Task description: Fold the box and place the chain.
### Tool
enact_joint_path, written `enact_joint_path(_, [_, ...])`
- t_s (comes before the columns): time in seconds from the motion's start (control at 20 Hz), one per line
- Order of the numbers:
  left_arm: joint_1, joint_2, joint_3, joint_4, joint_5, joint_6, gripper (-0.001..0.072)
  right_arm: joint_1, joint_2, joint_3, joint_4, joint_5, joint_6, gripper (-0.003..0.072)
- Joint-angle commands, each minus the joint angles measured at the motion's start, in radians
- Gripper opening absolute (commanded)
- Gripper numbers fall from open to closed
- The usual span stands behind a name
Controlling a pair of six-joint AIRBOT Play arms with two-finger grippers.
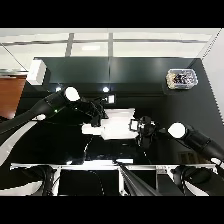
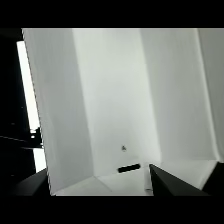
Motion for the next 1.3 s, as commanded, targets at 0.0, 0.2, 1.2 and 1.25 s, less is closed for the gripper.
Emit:
enact_joint_path(0.0, [0.0,0.0,0.006,0.0,-0.004,0.0,0.0027,0.005,0.019,0.057,-0.086,-0.013,0.001,0.07])
enact_joint_path(0.2, [-0.004,0.005,0.023,0.005,-0.003,0.001,0.0027,-0.003,0.018,0.089,-0.089,-0.01,0.006,0.0699])
enact_joint_path(1.2, [-0.004,0.005,0.023,0.01,-0.053,0.06,0.0027,-0.181,-0.115,0.088,0.356,0.087,-0.379,0.0699])
enact_joint_path(1.25, [-0.004,0.005,0.023,0.01,-0.052,0.06,0.0026,-0.181,-0.13,0.088,0.363,0.121,-0.395,0.0699])
